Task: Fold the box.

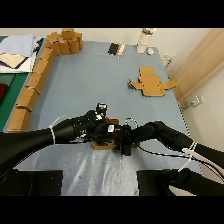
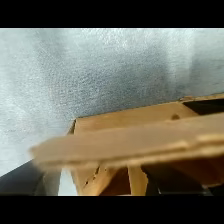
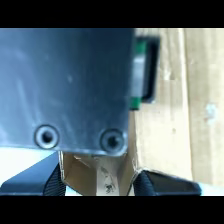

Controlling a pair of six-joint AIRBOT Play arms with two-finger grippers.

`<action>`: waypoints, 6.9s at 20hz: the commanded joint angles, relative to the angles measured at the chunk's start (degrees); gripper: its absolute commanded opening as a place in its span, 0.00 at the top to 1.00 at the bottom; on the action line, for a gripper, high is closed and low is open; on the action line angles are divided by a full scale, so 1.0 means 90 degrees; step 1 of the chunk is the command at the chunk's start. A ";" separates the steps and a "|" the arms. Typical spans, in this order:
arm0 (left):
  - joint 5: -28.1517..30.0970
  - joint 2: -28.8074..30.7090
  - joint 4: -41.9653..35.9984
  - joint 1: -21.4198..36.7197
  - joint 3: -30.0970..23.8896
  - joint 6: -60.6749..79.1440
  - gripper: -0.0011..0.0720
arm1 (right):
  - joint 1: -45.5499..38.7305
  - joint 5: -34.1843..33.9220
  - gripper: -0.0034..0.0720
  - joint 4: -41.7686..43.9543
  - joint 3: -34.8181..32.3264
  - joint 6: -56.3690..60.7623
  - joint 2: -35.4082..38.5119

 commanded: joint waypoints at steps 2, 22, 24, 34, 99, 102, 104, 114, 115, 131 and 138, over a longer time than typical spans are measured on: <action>0.0061 -0.0185 0.0002 0.0002 0.0002 -0.0036 0.47 | 0.0000 0.0007 0.37 0.0000 0.0000 0.0002 0.0005; -0.0415 0.0097 -0.0549 0.0250 0.0063 -0.0104 0.35 | 0.0000 0.0007 0.37 0.0000 0.0000 0.0002 0.0005; -0.0381 0.0192 -0.0675 0.0389 0.0063 -0.0102 0.35 | 0.0000 0.0007 0.37 0.0000 0.0000 0.0002 0.0005; -0.0729 0.0318 -0.2339 0.1593 0.0063 0.0529 0.35 | 0.0000 0.0007 0.37 0.0000 0.0000 0.0002 0.0005; 0.1707 0.1059 -0.7711 0.3169 -0.3218 1.8430 0.04 | 0.0000 0.0007 0.37 0.0000 0.0000 0.0002 0.0005; 0.1724 0.0935 -0.7434 0.3164 -0.3055 1.7879 0.04 | 0.0000 0.0007 0.37 0.0000 0.0000 0.0002 0.0005; 0.1722 0.0872 -0.7111 0.3162 -0.2970 1.7464 0.04 | 0.0000 0.0007 0.37 0.0002 0.0000 0.0002 0.0005; 0.1996 0.0862 -0.6720 0.2771 -0.2956 1.6888 0.04 | 0.0000 0.0007 0.37 0.0000 0.0000 0.0002 0.0005; 0.1999 0.0862 -0.6730 0.2739 -0.2956 1.6883 0.04 | 0.0000 0.0007 0.37 0.0000 0.0000 0.0002 0.0005; 0.1991 0.0862 -0.6761 0.2732 -0.2956 1.6728 0.38 | 0.0000 0.0007 0.37 0.0000 0.0000 0.0002 0.0005; 0.1994 0.0862 -0.6761 0.2732 -0.2956 1.6728 0.38 | 0.0000 0.0007 0.37 0.0000 0.0000 0.0002 0.0005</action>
